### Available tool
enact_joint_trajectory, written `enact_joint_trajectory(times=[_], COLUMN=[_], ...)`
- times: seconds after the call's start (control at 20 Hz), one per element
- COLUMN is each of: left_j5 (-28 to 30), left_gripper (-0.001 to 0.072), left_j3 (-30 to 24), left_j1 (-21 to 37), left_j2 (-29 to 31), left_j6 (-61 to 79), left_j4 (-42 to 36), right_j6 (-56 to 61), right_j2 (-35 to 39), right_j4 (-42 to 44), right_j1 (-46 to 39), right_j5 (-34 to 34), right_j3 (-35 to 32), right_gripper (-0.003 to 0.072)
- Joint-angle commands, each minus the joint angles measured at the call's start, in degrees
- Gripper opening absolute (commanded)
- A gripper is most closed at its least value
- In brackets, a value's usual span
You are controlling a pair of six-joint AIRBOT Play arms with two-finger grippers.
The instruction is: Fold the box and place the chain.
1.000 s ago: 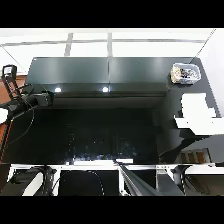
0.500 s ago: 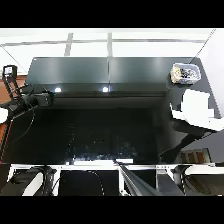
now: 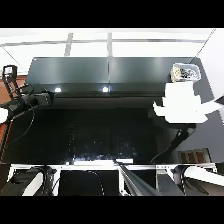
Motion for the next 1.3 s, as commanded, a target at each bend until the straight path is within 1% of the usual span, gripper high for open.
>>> enact_joint_trajectory(times=[0.0,0.1,0.15,0.25,0.35,0.45,0.55,0.6,0.65,0.8,0.9,0.95,1.0,1.1,1.25], left_j5=[0.9,0.9,0.9,0.9,0.9,0.7,-0.7,-1.7,-2.8,-4.9,-5.4,-6.8,-8.8,-13.5,-20.2], left_gripper=[0.0708,0.0708,0.0707,0.0707,0.0708,0.0707,0.0707,0.0706,0.0706,0.0707,0.0706,0.0706,0.0706,0.0706,0.0706], left_j3=[0.0,0.0,0.0,0.0,0.0,0.0,0.0,0.0,0.0,0.0,0.0,0.1,0.4,2.0,6.8], left_j1=[0.0,0.0,0.0,0.0,0.0,0.0,0.0,0.0,-0.1,-2.3,-5.2,-6.6,-7.7,-9.5,-11.8], left_j2=[0.0,0.0,0.0,0.0,-0.1,-0.1,-0.1,-0.2,-0.3,-1.2,-2.6,-3.8,-5.7,-11.4,-22.6], left_j6=[0.0,0.0,0.0,0.0,0.0,0.0,0.0,0.0,0.0,0.0,0.0,0.0,-0.2,-0.4,4.1], left_j4=[0.0,0.0,0.0,-1.7,-3.4,-4.8,-5.1,-5.9,-7.3,-7.8,-8.5,-10.9,-13.9,-21.3,-30.2], right_j6=[-1.3,-2.0,-2.4,-2.6,-3.2,-3.2,-3.2,-3.1,-2.8,-2.9,-2.9,-2.9,-2.9,-2.9,-3.0], right_j2=[9.0,13.5,15.8,19.1,20.0,20.0,20.0,20.0,20.0,19.9,19.9,19.9,19.9,19.9,19.9], right_j4=[9.4,13.0,16.1,23.2,27.6,30.0,31.2,31.3,31.2,30.9,30.9,30.9,30.9,30.9,30.9], right_j1=[6.0,11.2,14.3,21.4,30.2,39.5,46.8,49.2,50.8,52.3,52.3,52.3,52.3,52.3,52.3], right_j5=[-3.8,-6.1,-8.3,-14.4,-20.3,-29.0,-38.3,-41.1,-42.1,-41.7,-40.9,-40.3,-40.0,-39.6,-39.4], right_j3=[-10.3,-16.7,-20.1,-27.1,-33.4,-37.9,-40.2,-40.7,-40.8,-41.0,-41.0,-41.0,-41.0,-41.0,-41.0], right_gripper=[0.0014,0.0014,0.0014,0.0014,0.0014,0.0014,0.0014,0.0014,0.0014,0.0014,0.0014,0.0014,0.0014,0.0014,0.0015])
